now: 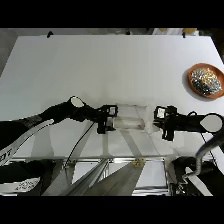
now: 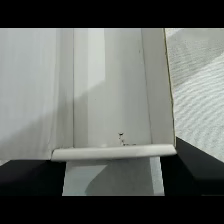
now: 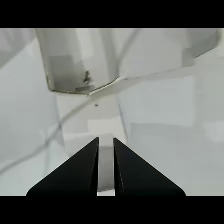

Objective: Fold the box and place the chain.

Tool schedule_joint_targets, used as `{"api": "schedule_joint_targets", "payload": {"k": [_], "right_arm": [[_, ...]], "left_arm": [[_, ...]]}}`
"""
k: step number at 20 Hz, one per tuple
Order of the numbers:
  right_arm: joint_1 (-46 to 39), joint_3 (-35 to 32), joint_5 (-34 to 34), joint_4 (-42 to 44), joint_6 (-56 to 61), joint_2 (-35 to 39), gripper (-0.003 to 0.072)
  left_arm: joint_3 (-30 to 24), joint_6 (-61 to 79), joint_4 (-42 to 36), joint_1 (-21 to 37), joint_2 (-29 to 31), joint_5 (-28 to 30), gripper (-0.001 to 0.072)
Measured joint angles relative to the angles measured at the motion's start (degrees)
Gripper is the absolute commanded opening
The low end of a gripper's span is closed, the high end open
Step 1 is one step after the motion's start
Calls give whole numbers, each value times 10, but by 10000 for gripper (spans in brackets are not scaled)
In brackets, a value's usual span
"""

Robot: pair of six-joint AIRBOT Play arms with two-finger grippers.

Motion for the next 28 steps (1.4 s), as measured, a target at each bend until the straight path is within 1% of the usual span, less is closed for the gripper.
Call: {"api": "schedule_joint_targets", "payload": {"k": [6,10,11,14,16,19,20,22,23,24,25,26,28], "right_arm": [[0,-10,7,54,-113,-69,110],[0,-11,-17,98,-150,-112,108],[0,-11,-22,109,-160,-121,98],[0,-11,-31,147,-190,-144,96],[0,-11,-37,172,-205,-159,78],[7,-11,-42,206,-225,-179,81],[14,-11,-44,214,-230,-185,100],[31,-11,-52,225,-234,-201,252],[39,-11,-59,229,-236,-208,277],[45,-11,-64,231,-236,-214,281],[49,-11,-68,233,-237,-218,301],[52,-11,-70,235,-238,-221,340],[56,-11,-73,237,-238,-223,342]], "left_arm": [[0,0,0,0,0,0,255],[0,0,0,0,0,0,255],[0,0,0,0,0,0,255],[0,0,0,0,0,0,255],[0,0,0,0,0,0,255],[0,0,0,0,0,0,255],[0,0,0,0,0,0,255],[0,1,1,0,0,-1,255],[0,1,2,0,0,-1,255],[0,1,2,0,0,-2,255],[0,1,2,0,0,-2,255],[0,1,2,0,0,-2,255],[0,1,2,0,0,-2,255]]}}
